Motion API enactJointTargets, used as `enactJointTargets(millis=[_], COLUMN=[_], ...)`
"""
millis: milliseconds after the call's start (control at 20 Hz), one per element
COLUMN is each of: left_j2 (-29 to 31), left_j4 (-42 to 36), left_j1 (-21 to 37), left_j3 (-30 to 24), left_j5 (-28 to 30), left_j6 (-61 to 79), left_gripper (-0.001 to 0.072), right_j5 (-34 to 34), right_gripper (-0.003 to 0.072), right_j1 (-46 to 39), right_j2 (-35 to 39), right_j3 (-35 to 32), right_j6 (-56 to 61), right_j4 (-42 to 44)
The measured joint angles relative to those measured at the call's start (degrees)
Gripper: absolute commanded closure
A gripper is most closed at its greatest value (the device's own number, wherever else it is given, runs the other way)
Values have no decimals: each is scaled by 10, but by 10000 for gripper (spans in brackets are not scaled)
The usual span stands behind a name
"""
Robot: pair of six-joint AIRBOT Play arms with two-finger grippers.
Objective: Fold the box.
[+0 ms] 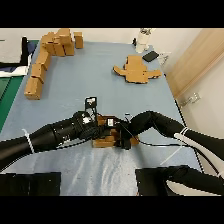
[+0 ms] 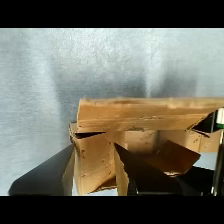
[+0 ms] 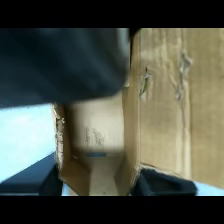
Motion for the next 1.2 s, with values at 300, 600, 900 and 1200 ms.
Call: enactJointTargets(millis=[300, 600, 900, 1200], left_j2=[-17, -21, -28, -43], left_j4=[-16, -9, 0, -3], left_j1=[-2, -3, -3, -4], left_j3=[0, 0, 0, 0], left_j5=[-6, -43, -29, -40], left_j6=[-3, -3, -3, -3], left_gripper=[352, 353, 353, 356], right_j5=[0, 0, 0, 0], right_gripper=[223, 223, 223, 223], right_j1=[0, 0, 0, 0], right_j2=[0, 0, 0, 0], right_j3=[0, 0, 0, 0], right_j6=[-5, -3, -3, -3], right_j4=[-1, 0, 0, 0])
